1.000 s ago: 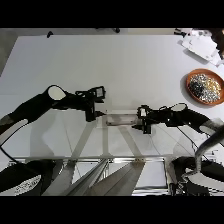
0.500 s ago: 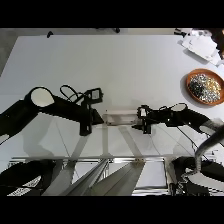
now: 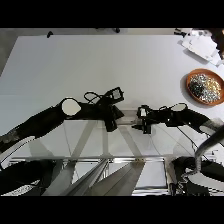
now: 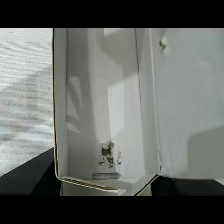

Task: Fold the box and place the chain.

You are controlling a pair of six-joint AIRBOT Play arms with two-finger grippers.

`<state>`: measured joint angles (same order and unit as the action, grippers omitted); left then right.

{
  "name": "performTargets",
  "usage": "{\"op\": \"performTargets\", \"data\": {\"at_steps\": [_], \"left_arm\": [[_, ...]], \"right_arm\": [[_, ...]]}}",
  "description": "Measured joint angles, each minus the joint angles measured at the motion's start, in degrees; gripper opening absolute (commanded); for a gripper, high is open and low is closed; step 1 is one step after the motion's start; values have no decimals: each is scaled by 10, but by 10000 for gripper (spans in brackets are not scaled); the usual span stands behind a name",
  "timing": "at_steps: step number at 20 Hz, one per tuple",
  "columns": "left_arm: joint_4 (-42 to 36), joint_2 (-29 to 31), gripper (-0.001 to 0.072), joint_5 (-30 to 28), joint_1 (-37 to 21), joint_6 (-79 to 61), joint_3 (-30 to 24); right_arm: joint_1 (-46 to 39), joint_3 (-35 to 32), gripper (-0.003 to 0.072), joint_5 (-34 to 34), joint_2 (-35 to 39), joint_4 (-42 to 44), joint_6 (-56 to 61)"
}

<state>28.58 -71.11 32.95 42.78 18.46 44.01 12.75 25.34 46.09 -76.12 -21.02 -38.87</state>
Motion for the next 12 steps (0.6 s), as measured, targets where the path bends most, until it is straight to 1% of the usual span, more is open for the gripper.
{"op": "performTargets", "data": {"at_steps": [3, 4, 6, 9, 12], "left_arm": [[-49, -27, 6, -94, 3, -2, 0], [-60, -34, 5, -118, 4, -2, 0], [-72, -50, 5, -145, 4, 4, 0], [-80, -77, 5, -148, 4, 27, 0], [-82, -104, 5, -119, 4, 54, 0]], "right_arm": [[0, 0, 441, 0, 0, 0, 0], [0, 0, 441, 0, 0, 0, 0], [0, 0, 441, 0, 0, 0, 0], [0, 0, 441, 0, 0, 0, 0], [0, 0, 441, 0, 0, 0, 0]]}}
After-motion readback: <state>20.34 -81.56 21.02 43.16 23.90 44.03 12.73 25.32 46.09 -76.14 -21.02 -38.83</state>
